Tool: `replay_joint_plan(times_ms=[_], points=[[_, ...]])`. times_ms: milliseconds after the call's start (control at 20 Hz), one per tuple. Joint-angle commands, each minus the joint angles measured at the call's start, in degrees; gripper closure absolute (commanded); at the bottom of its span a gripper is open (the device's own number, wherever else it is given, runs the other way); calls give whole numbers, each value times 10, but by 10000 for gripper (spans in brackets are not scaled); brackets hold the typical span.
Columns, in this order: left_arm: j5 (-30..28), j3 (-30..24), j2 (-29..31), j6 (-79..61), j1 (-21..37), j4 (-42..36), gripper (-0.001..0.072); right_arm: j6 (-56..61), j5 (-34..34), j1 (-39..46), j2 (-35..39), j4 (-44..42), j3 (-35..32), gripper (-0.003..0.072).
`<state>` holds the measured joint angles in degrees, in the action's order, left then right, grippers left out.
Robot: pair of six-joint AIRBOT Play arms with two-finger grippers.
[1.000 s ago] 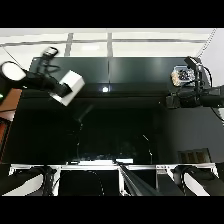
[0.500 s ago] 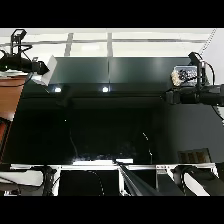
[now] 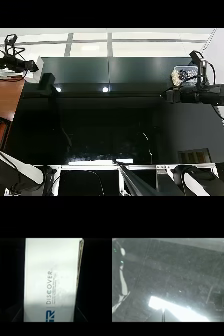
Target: Fold the box and place the chain.
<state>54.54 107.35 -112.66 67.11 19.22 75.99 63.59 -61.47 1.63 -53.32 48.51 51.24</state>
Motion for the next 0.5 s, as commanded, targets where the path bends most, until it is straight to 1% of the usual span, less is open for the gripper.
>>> replay_joint_plan(times_ms=[0,50,100,150,200,300,350,400,450], points=[[-11,21,-40,17,12,-15,424,0,3,0,0,0,0,666],[-17,21,-45,17,10,-24,422,0,4,0,0,0,0,665],[-20,21,-46,17,7,-28,374,0,5,0,0,0,0,665],[-21,24,-46,17,2,-25,91,0,7,0,0,0,0,665],[-12,36,-46,18,-3,-13,0,0,9,0,0,0,0,665],[33,106,-43,35,-14,42,0,0,8,0,0,-1,0,665],[52,147,-35,43,-19,53,1,0,7,0,0,-2,0,665],[56,167,-17,43,-23,49,3,-2,9,0,0,-2,0,665],[55,165,14,56,-28,42,11,-4,17,0,0,-2,0,665]])
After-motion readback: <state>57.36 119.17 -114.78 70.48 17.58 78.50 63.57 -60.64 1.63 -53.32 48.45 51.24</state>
